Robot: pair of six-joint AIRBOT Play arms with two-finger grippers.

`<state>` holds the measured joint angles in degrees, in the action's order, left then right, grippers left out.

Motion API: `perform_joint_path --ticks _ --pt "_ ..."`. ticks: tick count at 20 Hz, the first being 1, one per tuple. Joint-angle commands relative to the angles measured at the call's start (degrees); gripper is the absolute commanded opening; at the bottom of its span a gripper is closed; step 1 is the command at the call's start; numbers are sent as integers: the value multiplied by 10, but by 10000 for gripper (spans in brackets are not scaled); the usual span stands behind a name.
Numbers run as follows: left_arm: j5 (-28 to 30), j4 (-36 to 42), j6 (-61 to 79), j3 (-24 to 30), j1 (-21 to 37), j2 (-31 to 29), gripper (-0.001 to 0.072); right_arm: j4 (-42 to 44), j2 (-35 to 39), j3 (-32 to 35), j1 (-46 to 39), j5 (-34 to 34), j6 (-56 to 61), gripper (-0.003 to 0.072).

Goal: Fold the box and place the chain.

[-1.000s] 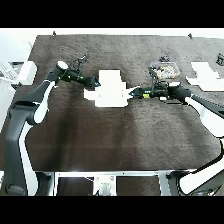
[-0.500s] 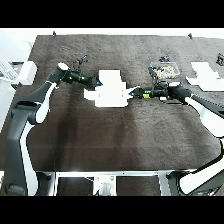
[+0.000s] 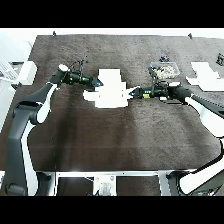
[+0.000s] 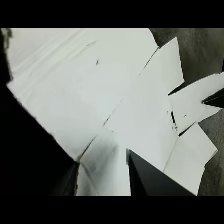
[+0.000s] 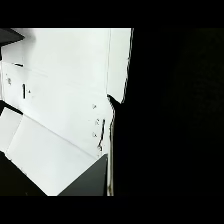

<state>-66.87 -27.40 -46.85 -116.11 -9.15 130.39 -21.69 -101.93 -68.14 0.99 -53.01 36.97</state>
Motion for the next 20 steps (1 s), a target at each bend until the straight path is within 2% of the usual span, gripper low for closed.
perform_joint_path --ticks 1,2,5,6,9,10,11,12,14,17,20 --pt "-2 7 9 0 0 0 335 0 0 0 0 0 0 8" --pt "-2 7 9 0 0 0 282 0 0 0 0 0 0 8" --pt "-8 9 17 0 0 0 267 0 0 0 0 0 0 8" --pt "-14 9 24 0 0 0 171 0 0 0 0 0 0 8" --pt "-17 9 25 0 0 0 168 0 0 0 0 0 0 8" --pt "-17 9 30 0 0 0 91 0 0 0 0 0 0 9" --pt "-17 9 34 0 0 0 50 0 0 0 0 0 0 10" --pt "-17 9 36 0 0 0 48 0 0 0 -2 0 -3 13" --pt "-18 9 47 0 0 0 20 2 2 0 -18 -5 -10 212" --pt "-28 9 75 0 0 0 19 18 10 0 -59 -12 -13 227" --pt "-43 26 142 0 0 0 18 71 16 0 -103 -28 -42 227"
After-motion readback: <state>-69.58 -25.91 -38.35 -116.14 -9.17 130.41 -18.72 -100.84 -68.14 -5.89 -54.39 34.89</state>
